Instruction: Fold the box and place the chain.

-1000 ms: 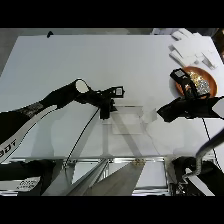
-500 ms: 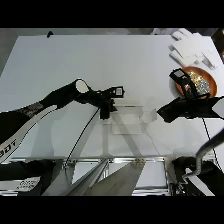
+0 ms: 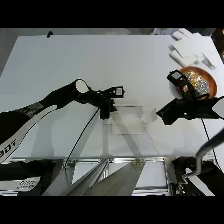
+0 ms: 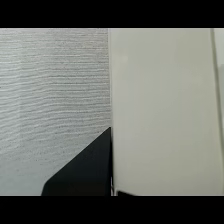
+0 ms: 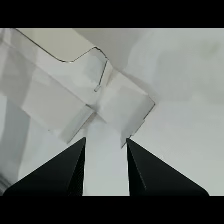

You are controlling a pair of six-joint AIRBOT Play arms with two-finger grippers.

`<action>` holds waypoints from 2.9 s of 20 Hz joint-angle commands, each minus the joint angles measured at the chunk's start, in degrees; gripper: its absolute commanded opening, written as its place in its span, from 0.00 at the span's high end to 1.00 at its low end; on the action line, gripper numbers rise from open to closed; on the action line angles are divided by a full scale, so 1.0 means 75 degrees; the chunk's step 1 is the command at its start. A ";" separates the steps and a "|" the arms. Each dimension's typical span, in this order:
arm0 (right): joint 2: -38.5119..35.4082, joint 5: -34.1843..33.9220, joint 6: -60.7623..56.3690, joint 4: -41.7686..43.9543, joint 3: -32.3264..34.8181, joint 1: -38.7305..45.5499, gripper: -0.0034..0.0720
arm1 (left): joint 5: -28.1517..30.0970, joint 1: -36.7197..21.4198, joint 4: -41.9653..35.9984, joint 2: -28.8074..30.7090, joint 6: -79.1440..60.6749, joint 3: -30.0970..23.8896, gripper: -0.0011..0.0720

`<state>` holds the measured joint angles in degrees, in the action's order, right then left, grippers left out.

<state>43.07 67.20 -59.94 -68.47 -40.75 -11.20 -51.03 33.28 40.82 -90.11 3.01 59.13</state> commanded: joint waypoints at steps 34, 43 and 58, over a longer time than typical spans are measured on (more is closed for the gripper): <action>0.0443 -0.6038 0.6403 0.0038 0.3552 -0.3037 0.03 | 0.0000 0.0003 -0.0003 0.0006 -0.0003 0.0006 0.97; 0.0388 -0.4835 0.6365 -0.0603 0.2716 -0.2291 0.03 | 0.0000 0.0003 -0.0003 0.0006 -0.0003 0.0006 0.97; 0.1938 -0.3582 0.9078 0.2897 0.1757 -0.0434 0.03 | 0.0000 0.0003 -0.0003 0.0006 -0.0003 0.0006 0.97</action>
<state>55.46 37.19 -0.10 -53.08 -26.22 -17.06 -51.00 33.30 40.80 -90.06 3.03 59.13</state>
